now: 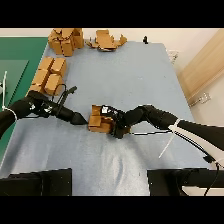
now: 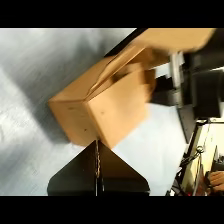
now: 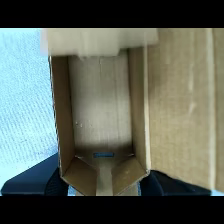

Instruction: Fold the box.

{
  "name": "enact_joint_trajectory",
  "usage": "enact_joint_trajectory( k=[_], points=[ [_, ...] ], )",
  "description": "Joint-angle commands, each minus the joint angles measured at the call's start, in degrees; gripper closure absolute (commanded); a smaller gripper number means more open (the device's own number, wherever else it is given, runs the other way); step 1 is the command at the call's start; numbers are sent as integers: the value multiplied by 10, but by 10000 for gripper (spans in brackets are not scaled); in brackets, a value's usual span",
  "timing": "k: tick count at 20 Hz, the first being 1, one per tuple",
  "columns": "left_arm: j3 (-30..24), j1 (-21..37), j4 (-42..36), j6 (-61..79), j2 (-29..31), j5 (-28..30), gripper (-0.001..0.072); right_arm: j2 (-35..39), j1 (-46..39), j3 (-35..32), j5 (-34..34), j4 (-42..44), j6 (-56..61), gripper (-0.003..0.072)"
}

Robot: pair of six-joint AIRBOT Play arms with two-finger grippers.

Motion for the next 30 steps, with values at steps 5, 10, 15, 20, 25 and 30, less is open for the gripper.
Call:
enact_joint_trajectory(
  k=[5,10,15,20,25,30],
  points=[
    [22,-13,-36,14,2,-19,465,0,0,0,-3,0,0,678],
    [29,-8,9,-14,11,-3,322,0,0,0,-3,0,0,678],
    [32,92,47,12,108,-53,693,0,0,0,-3,-1,0,677],
    [31,130,253,-241,104,57,694,0,0,0,-2,-1,0,678],
    [32,64,184,-243,-8,73,691,0,0,0,-2,-1,0,678],
    [43,25,72,-98,-51,-1,686,0,0,0,-3,-1,0,678]
  ],
)
